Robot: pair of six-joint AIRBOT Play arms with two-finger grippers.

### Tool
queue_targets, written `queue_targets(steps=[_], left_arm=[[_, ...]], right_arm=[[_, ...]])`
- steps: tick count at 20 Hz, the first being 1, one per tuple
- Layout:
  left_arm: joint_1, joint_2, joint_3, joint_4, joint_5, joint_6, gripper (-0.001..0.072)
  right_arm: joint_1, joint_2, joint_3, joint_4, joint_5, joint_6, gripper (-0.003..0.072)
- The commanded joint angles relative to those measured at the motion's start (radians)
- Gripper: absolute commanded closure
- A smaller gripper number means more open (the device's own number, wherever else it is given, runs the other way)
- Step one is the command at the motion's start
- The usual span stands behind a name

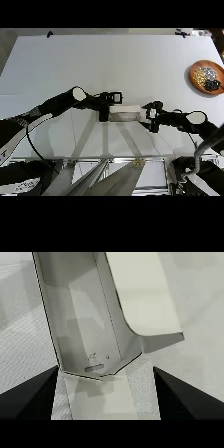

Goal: Fold the box and place the chain.

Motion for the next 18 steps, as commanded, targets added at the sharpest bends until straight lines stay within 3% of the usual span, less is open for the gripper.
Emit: queue_targets(steps=[1, 18], left_arm=[[0.000, 0.000, 0.000, 0.000, 0.000, 0.000, 0.0696], [0.000, 0.000, 0.000, 0.000, 0.000, 0.000, 0.0696]], right_arm=[[-0.001, -0.009, 0.001, 0.002, 0.003, -0.013, 0.0061], [-0.001, -0.130, 0.028, 0.080, -0.002, -0.089, 0.0026]])
